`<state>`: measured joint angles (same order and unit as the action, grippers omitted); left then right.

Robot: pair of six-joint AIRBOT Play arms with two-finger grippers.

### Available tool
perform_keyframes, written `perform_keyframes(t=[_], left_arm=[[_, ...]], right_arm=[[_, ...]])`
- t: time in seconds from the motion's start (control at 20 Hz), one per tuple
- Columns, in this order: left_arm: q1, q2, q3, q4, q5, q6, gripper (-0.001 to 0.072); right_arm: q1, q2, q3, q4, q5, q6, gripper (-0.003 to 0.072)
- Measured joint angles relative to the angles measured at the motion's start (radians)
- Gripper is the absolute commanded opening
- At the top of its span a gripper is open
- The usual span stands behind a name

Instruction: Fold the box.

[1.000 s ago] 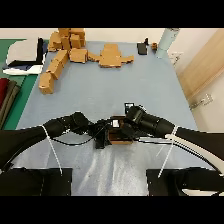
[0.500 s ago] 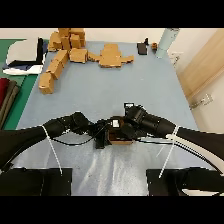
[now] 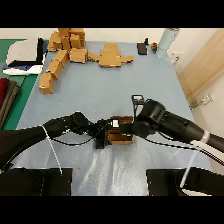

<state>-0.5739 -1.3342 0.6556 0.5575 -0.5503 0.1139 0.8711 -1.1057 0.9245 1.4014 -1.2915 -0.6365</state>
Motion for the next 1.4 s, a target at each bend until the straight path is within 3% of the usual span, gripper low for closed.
perform_keyframes(t=[0.05, 0.1, 0.25, 0.4, 0.55, 0.75, 0.85, 1.0, 1.2, 1.4], left_arm=[[0.000, 0.000, 0.000, 0.000, 0.000, 0.000, 0.0463], [0.000, 0.000, 0.000, 0.000, 0.000, 0.000, 0.0463], [0.000, 0.000, 0.000, 0.000, 0.000, 0.000, 0.0464], [0.000, 0.000, 0.000, 0.000, 0.000, 0.000, 0.0463], [0.000, 0.000, 0.000, 0.000, 0.000, 0.000, 0.0463], [0.000, 0.000, 0.000, 0.000, 0.000, 0.000, 0.0463], [0.000, 0.000, 0.000, 0.000, 0.000, 0.000, 0.0463], [0.000, 0.000, 0.000, 0.000, 0.000, 0.000, 0.0463], [0.000, 0.000, 0.000, 0.000, -0.001, 0.000, 0.0463], [0.000, 0.000, 0.000, 0.000, -0.001, 0.000, 0.0463]], right_arm=[[-0.011, 0.020, 0.000, -0.024, -0.027, 0.000, 0.0253], [-0.027, 0.033, -0.001, -0.050, -0.057, -0.010, 0.0140], [-0.123, 0.044, -0.006, -0.130, -0.128, -0.093, 0.0006], [-0.298, 0.003, -0.008, -0.126, -0.051, -0.256, 0.0006], [-0.508, -0.084, 0.009, 0.160, 0.089, -0.576, 0.0005], [-0.674, -0.210, 0.061, 0.759, 0.113, -1.128, 0.0006], [-0.680, -0.232, 0.075, 0.912, 0.103, -1.329, 0.0005], [-0.628, -0.199, 0.045, 1.006, 0.083, -1.515, 0.0005], [-0.518, -0.066, -0.085, 1.006, 0.153, -1.609, 0.0006], [-0.380, 0.097, -0.240, 0.906, 0.298, -1.602, 0.0006]])
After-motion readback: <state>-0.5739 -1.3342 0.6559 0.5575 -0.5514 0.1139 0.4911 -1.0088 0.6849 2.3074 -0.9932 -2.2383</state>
